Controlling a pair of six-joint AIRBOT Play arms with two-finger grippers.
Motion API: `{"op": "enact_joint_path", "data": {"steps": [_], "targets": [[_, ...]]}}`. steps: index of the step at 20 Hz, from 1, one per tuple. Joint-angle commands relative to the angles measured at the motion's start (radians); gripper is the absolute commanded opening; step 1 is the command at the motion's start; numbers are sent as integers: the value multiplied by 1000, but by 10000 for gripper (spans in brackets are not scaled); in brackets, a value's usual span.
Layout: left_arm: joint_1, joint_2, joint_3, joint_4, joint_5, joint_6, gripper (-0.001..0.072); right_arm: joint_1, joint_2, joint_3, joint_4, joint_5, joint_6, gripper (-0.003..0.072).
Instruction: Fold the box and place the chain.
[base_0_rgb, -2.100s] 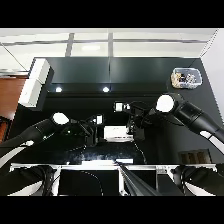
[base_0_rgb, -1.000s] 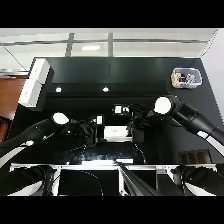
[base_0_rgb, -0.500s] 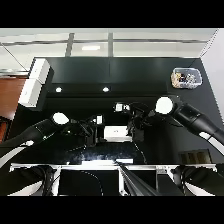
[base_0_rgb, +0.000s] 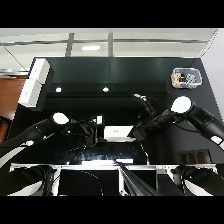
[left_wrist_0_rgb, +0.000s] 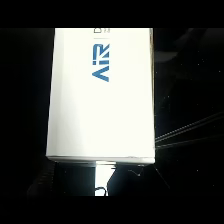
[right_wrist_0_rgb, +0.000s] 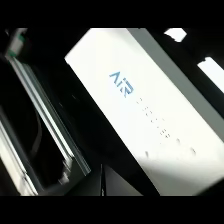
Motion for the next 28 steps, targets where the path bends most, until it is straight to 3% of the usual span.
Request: {"op": "enact_joint_path", "data": {"steps": [1,6,13,28], "targets": [[0,-1,0,0,0,0,463,-6,-40,-95,232,-122,42,14],[0,-1,0,0,0,0,463,3,-89,-95,200,-233,47,14],[0,-1,0,0,0,0,463,3,-111,-95,132,-221,73,14],[0,-1,0,0,0,0,463,3,-111,-95,132,-238,74,15]]}}
